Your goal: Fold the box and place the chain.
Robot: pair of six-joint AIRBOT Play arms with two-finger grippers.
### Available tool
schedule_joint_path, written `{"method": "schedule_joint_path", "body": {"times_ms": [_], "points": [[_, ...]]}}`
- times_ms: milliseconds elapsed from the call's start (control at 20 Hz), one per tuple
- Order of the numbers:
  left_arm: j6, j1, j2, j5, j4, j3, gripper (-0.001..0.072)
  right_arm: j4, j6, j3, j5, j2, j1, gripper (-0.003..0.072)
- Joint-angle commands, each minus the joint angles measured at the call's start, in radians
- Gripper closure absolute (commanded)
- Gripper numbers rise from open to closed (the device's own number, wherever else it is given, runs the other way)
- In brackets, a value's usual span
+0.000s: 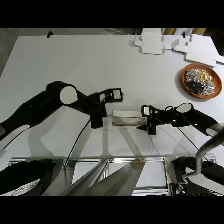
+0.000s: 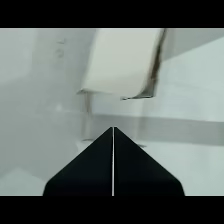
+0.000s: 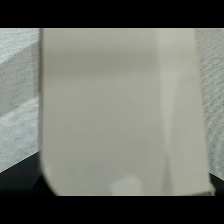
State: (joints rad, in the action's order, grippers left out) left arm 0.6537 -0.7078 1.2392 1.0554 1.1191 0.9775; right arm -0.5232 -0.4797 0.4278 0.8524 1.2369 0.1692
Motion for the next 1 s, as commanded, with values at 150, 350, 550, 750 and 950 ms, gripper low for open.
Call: {"method": "schedule_joint_path", "body": {"times_ms": [150, 350, 550, 750, 950], "points": [[0.061, -0.173, 0.047, -0.252, -0.12, 0.001, 0.0708, 0.0, 0.0, 0.0, 0.0, 0.0, 0.0, 0.0346], [0.066, -0.149, 0.095, -0.612, -0.181, 0.001, 0.0707, 0.0, 0.0, 0.0, 0.0, 0.0, 0.0, 0.0346], [0.098, -0.077, 0.231, -0.802, -0.282, 0.001, 0.0707, 0.0, 0.0, 0.0, 0.0, 0.0, 0.0, 0.0346], [0.12, -0.063, 0.315, -0.732, -0.356, 0.001, 0.0706, 0.0, 0.0, 0.0, 0.0, 0.0, 0.0, 0.0346], [0.109, -0.05, 0.237, -0.593, -0.336, 0.001, 0.0704, 0.0, 0.0, 0.0, 0.0, 0.0, 0.0, 0.0346]]}}
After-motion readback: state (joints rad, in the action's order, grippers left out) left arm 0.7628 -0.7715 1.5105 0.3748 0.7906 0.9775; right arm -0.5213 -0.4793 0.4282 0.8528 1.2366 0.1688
